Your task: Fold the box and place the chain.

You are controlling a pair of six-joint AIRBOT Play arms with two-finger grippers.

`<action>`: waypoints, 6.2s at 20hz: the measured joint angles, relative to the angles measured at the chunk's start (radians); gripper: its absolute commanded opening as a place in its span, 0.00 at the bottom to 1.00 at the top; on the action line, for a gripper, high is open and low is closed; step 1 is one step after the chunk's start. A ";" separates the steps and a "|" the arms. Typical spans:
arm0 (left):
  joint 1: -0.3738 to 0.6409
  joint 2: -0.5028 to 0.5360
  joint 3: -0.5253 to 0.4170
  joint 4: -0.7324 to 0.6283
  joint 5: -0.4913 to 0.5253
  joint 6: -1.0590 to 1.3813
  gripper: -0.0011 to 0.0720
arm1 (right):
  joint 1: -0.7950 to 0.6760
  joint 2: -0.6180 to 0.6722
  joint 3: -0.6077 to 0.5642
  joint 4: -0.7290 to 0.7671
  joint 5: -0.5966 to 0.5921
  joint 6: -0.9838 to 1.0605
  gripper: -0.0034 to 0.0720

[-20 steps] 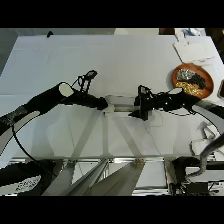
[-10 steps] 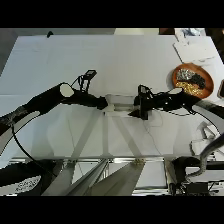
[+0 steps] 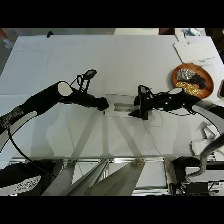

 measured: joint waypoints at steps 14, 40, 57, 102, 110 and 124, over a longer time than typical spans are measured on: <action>-0.055 -0.034 0.000 0.121 0.061 -0.105 0.89 | 0.000 0.000 0.000 0.002 0.001 0.000 0.66; -0.201 -0.122 0.197 0.530 -0.129 -0.743 0.86 | 0.000 0.000 0.000 -0.001 0.000 0.000 0.66; -0.254 -0.242 0.325 0.570 -0.206 -0.848 0.02 | 0.000 0.000 0.000 -0.001 0.003 0.000 0.66; -0.134 -0.021 0.325 0.383 -0.380 -0.474 0.42 | 0.000 0.000 0.000 0.000 0.000 0.000 0.66; 0.015 0.041 0.303 0.221 -0.457 0.026 0.42 | 0.000 0.000 0.000 0.000 0.000 0.000 0.66; 0.256 -0.108 0.246 -0.044 -0.412 1.083 0.98 | 0.000 0.000 0.000 0.000 0.000 0.000 0.66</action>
